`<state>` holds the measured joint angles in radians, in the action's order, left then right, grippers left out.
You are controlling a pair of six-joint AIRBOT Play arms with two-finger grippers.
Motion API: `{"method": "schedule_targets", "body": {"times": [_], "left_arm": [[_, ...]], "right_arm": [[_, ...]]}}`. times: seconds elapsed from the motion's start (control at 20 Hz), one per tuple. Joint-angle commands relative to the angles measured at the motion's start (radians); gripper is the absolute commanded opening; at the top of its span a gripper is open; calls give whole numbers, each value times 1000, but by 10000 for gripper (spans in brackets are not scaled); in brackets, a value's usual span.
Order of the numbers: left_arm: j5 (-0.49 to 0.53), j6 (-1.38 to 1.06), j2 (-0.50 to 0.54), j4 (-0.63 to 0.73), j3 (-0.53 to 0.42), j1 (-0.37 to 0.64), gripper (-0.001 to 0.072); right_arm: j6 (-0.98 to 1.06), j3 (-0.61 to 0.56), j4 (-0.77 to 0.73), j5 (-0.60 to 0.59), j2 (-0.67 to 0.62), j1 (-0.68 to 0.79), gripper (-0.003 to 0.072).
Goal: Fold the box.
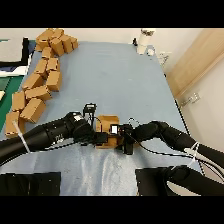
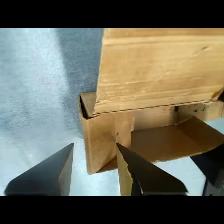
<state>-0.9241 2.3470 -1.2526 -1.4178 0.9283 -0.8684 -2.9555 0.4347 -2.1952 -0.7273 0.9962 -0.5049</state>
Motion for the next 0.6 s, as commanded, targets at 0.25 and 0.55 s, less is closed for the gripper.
{"method": "schedule_targets", "body": {"times": [0.25, 0.55], "left_arm": [[-99, 32, -180, -62, 153, -17, 421], [-111, 87, -232, -64, 174, -17, 241]], "right_arm": [[0, 0, 0, 0, 0, 0, 510], [0, 0, 0, 0, 0, 0, 510]]}}
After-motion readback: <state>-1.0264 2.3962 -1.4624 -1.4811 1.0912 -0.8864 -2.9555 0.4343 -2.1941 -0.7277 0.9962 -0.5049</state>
